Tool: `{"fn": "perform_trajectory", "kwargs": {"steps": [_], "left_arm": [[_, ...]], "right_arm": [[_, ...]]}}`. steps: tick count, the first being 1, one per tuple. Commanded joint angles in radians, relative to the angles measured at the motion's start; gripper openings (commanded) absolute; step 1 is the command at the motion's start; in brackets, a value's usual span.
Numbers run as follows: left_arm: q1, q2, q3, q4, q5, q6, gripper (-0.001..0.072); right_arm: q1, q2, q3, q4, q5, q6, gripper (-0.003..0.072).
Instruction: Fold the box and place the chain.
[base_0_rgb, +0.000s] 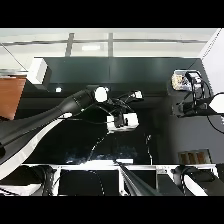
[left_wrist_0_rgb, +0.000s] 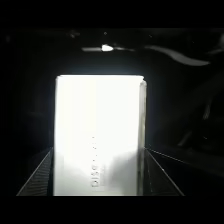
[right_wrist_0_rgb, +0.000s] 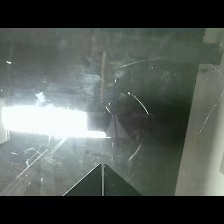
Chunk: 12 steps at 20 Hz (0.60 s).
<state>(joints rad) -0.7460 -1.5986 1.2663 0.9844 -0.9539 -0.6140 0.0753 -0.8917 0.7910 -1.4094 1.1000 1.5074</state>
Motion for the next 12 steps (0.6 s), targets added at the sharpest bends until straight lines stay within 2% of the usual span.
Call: {"fn": "perform_trajectory", "kwargs": {"steps": [1, 4, 7, 10, 11, 12], "left_arm": [[-0.006, -0.006, 0.008, 0.003, -0.03, -0.012, 0.0711], [-0.026, -0.011, 0.007, 0.026, -0.001, -0.011, 0.0711], [-0.08, -0.039, 0.006, 0.139, 0.043, -0.012, 0.0711], [-0.097, -0.084, 0.005, 0.187, 0.048, -0.031, 0.0711], [-0.096, -0.086, 0.005, 0.188, 0.045, -0.055, 0.0687], [-0.095, -0.08, 0.006, 0.189, 0.036, -0.07, 0.0577]], "right_arm": [[-0.001, 0.001, -0.002, 0.003, -0.011, 0.0, 0.0017], [0.0, 0.001, -0.002, 0.003, -0.011, 0.0, 0.0017], [0.0, 0.001, -0.002, 0.003, -0.008, 0.001, 0.0017], [0.0, 0.001, -0.002, 0.005, -0.006, 0.014, 0.0017], [-0.001, 0.001, -0.002, 0.005, -0.006, 0.019, 0.0017], [-0.001, 0.001, -0.002, 0.005, -0.004, 0.019, 0.0017]]}}
